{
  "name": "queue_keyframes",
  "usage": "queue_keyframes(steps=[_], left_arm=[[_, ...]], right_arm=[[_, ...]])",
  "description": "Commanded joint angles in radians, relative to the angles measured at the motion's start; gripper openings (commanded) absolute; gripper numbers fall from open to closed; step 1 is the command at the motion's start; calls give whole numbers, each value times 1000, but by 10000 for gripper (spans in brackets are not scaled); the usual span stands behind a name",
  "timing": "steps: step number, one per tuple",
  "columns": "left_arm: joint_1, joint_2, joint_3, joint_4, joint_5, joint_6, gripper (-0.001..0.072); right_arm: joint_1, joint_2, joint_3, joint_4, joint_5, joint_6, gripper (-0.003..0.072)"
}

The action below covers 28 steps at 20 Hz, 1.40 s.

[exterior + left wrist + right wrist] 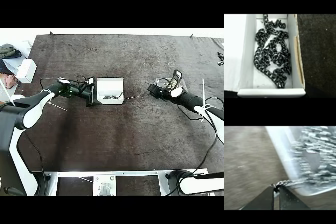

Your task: Fold the box and place the chain.

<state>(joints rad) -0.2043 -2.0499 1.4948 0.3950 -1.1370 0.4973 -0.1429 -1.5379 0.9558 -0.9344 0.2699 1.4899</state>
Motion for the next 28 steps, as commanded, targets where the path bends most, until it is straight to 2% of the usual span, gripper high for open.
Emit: queue_keyframes(steps=[1, 5, 8, 11, 14, 19, 20, 21, 22, 23, 25, 28], left_arm=[[1, 0, 0, 0, 0, 0, 285], [1, 0, 0, 0, 0, 0, 285], [1, 0, 0, 0, 0, 0, 285], [1, 0, 0, 0, 0, 0, 285], [1, 0, 0, 0, 0, 0, 285], [1, 0, 0, 0, 0, 0, 285], [1, 0, 0, 0, 0, 0, 285], [1, 0, 0, 0, 0, 0, 285], [1, 0, 0, 0, 0, 0, 285], [1, 0, 0, 0, 0, 0, 285], [1, 0, 0, 0, 0, 0, 285], [1, 0, 0, 0, 0, 0, 285]], right_arm=[[75, 130, 4, 4, 59, -57, -15], [243, 358, 4, 4, 50, -80, -15], [372, 442, 5, 5, -28, -79, -14], [485, 415, 48, 27, -88, -80, -15], [566, 331, 100, 26, -132, -80, -14], [586, 175, 126, 26, -127, -80, -12], [575, 153, 126, 24, -119, -80, 99], [555, 141, 125, 18, -94, -80, 355], [534, 143, 124, -8, -59, -80, 366], [507, 154, 123, -39, -13, -80, 326], [441, 194, 102, -101, 56, -80, 327], [291, 279, -9, -117, 97, -52, 327]])
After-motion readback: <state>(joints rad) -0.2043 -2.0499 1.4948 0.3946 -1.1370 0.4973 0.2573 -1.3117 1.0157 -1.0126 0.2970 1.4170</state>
